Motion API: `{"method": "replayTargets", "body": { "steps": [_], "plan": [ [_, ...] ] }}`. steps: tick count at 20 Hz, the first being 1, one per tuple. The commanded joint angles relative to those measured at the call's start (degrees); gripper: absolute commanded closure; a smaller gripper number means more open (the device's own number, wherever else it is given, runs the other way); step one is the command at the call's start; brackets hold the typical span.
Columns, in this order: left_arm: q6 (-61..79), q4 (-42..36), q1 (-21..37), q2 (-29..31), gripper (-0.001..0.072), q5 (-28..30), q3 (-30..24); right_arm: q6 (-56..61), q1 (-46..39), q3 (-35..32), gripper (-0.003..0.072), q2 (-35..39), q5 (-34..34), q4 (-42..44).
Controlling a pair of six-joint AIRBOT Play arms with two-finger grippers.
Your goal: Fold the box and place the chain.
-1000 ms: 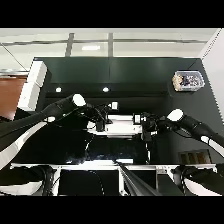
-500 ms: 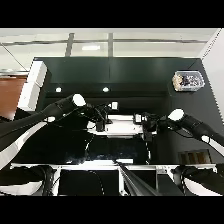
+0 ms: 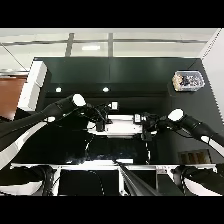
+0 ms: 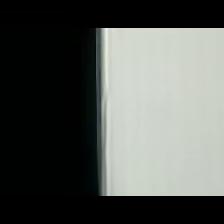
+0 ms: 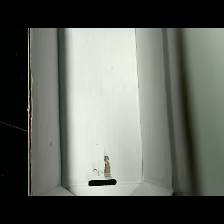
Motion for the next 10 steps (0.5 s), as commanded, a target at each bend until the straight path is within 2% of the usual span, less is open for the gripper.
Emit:
{"method": "replayTargets", "body": {
  "steps": [1, 2, 4, 6, 7, 8, 10],
  "plan": [
    [0.02, 0.02, 0.02, 0.0, 0.0683, -0.07, 0.0, 0.07, 0.17, -0.04, 0.0151, 0.0, -0.11, -0.07],
    [-0.09, 0.02, 0.02, 0.02, 0.0683, -0.11, 0.0, 0.07, 0.17, -0.04, 0.0228, 0.0, 0.07, -0.07],
    [-3.3, 0.17, 0.02, 0.46, 0.0672, -1.66, 0.26, 0.07, 0.2, -0.04, 0.0228, 0.0, 0.09, -0.09],
    [-3.43, 1.75, 0.02, 1.99, 0.0316, -3.19, 0.72, 0.07, 0.2, -0.04, 0.0228, 0.02, 0.02, -0.07],
    [-5.33, 3.19, 0.2, 3.37, 0.017, -2.99, 0.9, 0.09, 0.17, -0.04, 0.0228, 0.02, 0.04, -0.07],
    [-7.91, 5.51, 0.46, 5.03, 0.0075, -3.21, 1.16, 0.15, 0.2, -0.04, 0.0228, 0.02, 0.07, -0.07],
    [-16.09, 13.75, 1.55, 9.6, 0.0061, -4.46, 1.18, 0.72, 0.17, -0.04, 0.0228, 0.02, 0.04, -0.07]
  ]
}}
